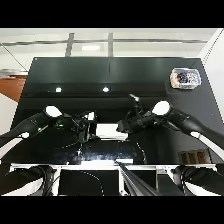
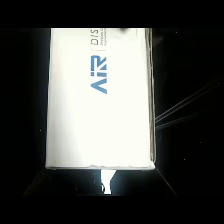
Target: Fold the box and place the chain.
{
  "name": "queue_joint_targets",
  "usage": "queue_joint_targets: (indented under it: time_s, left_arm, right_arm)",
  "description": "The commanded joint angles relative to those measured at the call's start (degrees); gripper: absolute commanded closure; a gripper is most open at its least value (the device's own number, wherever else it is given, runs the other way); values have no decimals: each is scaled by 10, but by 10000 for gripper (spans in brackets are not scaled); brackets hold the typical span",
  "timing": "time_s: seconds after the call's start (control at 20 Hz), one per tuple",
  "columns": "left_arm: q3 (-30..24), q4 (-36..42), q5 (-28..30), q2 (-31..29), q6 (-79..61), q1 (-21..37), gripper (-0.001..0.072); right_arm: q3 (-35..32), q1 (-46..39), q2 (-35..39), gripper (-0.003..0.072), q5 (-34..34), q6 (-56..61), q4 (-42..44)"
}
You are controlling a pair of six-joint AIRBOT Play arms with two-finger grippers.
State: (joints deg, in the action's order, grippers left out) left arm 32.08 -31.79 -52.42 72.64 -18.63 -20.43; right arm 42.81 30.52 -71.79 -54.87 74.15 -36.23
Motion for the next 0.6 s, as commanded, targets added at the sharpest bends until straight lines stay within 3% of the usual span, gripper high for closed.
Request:
queue_joint_targets:
  time_s: [0.0,0.2,0.3,0.55]
  left_arm:
    - [0,-2,-1,0,-2,0,150]
    - [0,-3,-1,0,-2,0,145]
    - [1,-27,-1,-7,2,1,-9]
    - [8,-135,-26,-80,148,13,-9]
  right_arm:
    - [2,-44,68,640,-33,-7,16]
    - [2,-134,149,639,-87,-4,-24]
    - [2,-178,180,639,-110,-4,-24]
    - [2,-212,202,639,-115,-4,-34]
